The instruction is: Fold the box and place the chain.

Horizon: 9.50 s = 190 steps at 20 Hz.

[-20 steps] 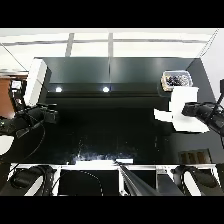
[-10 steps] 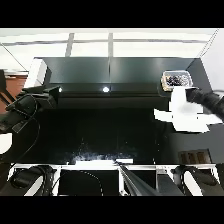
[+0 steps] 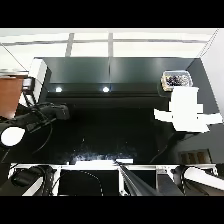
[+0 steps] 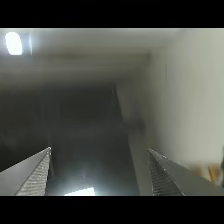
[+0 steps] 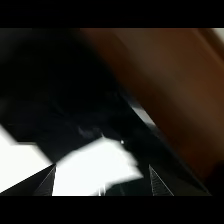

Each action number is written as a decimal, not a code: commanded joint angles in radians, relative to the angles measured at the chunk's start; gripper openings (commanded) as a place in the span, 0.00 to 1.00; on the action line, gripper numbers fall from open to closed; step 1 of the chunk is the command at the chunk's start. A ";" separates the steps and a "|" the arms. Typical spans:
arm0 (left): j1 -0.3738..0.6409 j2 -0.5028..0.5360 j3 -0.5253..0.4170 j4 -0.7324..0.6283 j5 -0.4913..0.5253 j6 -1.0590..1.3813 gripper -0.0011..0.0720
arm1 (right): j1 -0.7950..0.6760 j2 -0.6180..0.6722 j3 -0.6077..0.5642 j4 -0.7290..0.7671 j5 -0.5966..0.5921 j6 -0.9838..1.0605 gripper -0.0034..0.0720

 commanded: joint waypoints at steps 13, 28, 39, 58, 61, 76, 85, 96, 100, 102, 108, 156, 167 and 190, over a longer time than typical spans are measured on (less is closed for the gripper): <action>-0.030 -0.103 0.000 -0.168 0.023 -0.058 0.96 | -0.304 -0.495 0.118 0.590 0.373 -0.627 0.87; -0.030 -0.103 0.000 -0.180 0.010 -0.058 0.96 | -0.174 -0.320 -0.071 0.705 0.462 -0.702 0.07; -0.081 -0.138 0.010 -0.180 -0.006 -0.028 0.97 | 0.431 0.167 -0.629 1.019 -0.023 -0.680 0.07; 0.121 -0.830 0.266 -0.949 -0.496 0.880 0.97 | 0.991 0.618 -0.951 1.018 -0.499 -0.804 0.07; 0.103 -0.954 0.353 -0.927 -0.715 1.031 0.96 | 0.991 0.618 -0.951 1.015 -0.499 -0.782 0.07; 0.093 -1.054 0.418 -0.855 -0.794 1.328 0.06 | 0.991 0.618 -0.951 1.007 -0.498 -0.762 0.09; 0.061 -0.940 0.464 -0.767 -0.675 1.383 0.05 | 0.732 0.620 -0.608 0.552 -0.202 -0.712 0.90; -0.255 -0.749 0.379 -0.560 -0.259 1.584 0.05 | 0.813 0.617 -0.674 0.461 -0.141 -0.978 0.90; -0.264 -0.830 0.379 -0.612 -0.247 1.584 0.05 | 0.865 0.616 -0.763 0.462 -0.232 -1.105 0.90; -0.265 -0.848 0.379 -0.629 -0.241 1.584 0.05 | 0.893 0.615 -0.796 0.462 -0.248 -1.138 0.90; -0.264 -0.864 0.379 -0.510 -0.239 1.585 0.05 | 0.984 0.593 -0.878 0.462 -0.347 -1.154 0.90; -0.267 -0.864 0.380 -0.489 -0.239 1.588 0.05 | 1.123 0.422 -0.792 0.711 -0.473 -1.514 0.90; -0.267 -0.864 0.380 -0.490 -0.239 1.588 0.05 | 1.094 0.321 -0.792 0.912 -0.404 -1.699 0.89; -0.267 -0.850 0.381 -0.486 -0.241 1.669 0.05 | 0.986 0.329 -0.792 0.933 -0.336 -1.776 0.89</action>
